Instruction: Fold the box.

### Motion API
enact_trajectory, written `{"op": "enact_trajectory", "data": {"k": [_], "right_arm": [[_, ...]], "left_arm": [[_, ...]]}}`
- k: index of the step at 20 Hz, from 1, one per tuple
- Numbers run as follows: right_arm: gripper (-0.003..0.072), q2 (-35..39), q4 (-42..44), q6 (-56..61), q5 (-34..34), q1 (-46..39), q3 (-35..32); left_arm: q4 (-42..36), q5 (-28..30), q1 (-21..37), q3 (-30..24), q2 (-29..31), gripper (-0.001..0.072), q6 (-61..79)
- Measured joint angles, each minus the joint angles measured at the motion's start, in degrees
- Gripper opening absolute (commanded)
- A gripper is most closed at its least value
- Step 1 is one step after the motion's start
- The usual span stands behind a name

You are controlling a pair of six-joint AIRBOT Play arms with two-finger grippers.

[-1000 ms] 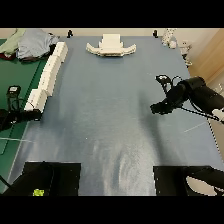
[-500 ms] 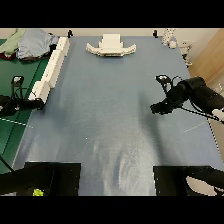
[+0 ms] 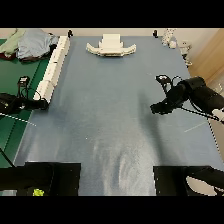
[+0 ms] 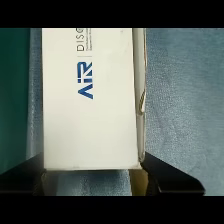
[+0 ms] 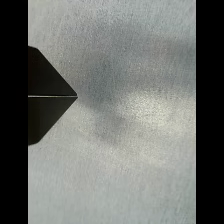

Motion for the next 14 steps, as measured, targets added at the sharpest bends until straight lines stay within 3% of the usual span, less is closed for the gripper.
{"op": "enact_trajectory", "data": {"k": [6, 7, 8, 14], "right_arm": [[0.001, 0.0, 0.0, 0.0, 0.0, 0.0, 0.0], [0.001, 0.0, 0.0, 0.0, 0.0, 0.0, 0.0], [0.001, 0.0, 0.02, 0.0, 0.0, 0.0, 0.0], [0.001, 0.0, 0.0, 0.0, 0.0, 0.0, 0.0]], "left_arm": [[-0.17, 0.9, -0.11, 0.0, -0.24, 0.0482, 0.0], [-0.22, 0.96, -0.13, 0.0, -0.24, 0.0552, 0.0], [-0.24, 1.03, -0.11, 0.0, -0.24, 0.0711, 0.0], [0.9, 0.31, 0.09, 0.17, 0.66, 0.0711, -0.09]]}}
